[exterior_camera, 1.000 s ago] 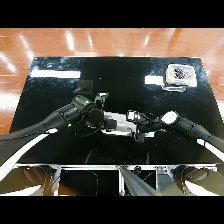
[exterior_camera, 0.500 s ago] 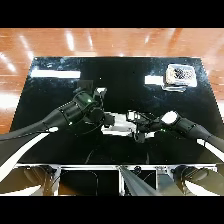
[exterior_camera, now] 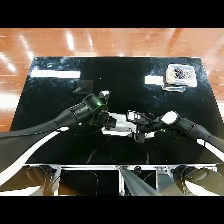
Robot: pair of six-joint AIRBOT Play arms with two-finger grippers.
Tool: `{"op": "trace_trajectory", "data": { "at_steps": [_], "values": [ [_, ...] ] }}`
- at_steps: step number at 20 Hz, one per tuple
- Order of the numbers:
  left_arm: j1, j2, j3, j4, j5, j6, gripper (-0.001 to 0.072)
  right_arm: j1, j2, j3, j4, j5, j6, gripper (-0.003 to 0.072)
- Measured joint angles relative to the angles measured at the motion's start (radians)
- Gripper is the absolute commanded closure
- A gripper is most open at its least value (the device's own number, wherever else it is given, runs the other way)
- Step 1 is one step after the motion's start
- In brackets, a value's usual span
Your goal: Fold the box and place the chain.
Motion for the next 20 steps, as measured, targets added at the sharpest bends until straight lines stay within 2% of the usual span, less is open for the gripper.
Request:
{"op": "trace_trajectory", "data": {
  "at_steps": [14,15,16,20],
  "values": [
    [-0.005,-0.044,0.006,-0.039,0.002,0.01,0.0218,0.0,0.0,0.0,0.0,0.0,0.0,0.0483],
    [-0.005,-0.045,0.006,-0.042,0.002,0.011,0.0233,0.0,0.0,0.0,0.0,0.0,0.0,0.0482],
    [-0.005,-0.046,0.006,-0.043,0.002,0.011,0.0291,0.0,0.0,0.0,0.0,0.0,0.0,0.0482],
    [-0.005,-0.049,0.006,-0.05,-0.002,0.02,0.03,0.0,0.0,0.0,0.0,0.0,0.0,0.0482]
  ]
}}
